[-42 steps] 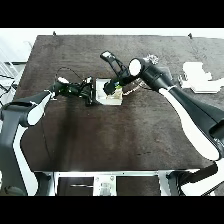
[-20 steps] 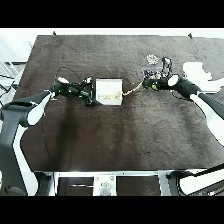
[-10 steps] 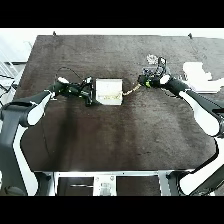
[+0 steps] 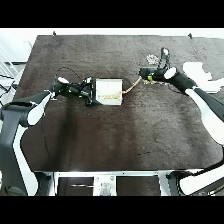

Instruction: Fold the box and place the chain.

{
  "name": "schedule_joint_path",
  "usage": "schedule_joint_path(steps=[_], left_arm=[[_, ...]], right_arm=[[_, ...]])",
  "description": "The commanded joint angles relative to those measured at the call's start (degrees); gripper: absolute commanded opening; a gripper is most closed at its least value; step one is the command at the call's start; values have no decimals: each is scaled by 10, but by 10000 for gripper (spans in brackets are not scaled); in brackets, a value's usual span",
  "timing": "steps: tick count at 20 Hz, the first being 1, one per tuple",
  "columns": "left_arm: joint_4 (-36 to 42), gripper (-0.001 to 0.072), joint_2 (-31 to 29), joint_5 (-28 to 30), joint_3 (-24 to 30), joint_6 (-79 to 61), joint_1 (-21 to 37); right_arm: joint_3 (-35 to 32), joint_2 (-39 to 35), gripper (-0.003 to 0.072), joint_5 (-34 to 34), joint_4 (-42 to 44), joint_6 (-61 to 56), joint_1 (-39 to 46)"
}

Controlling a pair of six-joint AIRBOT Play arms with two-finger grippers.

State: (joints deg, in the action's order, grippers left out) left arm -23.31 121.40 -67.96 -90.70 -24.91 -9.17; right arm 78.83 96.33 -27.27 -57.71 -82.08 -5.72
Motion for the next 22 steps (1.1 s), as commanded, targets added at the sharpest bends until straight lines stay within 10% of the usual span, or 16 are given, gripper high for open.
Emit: schedule_joint_path(steps=[1, 10, 22], left_arm=[[0, 428, 0, 0, 0, 0, 0], [0, 428, 0, 0, 0, 0, 0], [0, 428, 0, 0, 0, 0, 0]], right_arm=[[1, -83, 10, -83, 1, 50, -7], [1, -219, 10, -143, -41, 63, -91], [-33, -193, 9, -106, -36, 60, -224]])
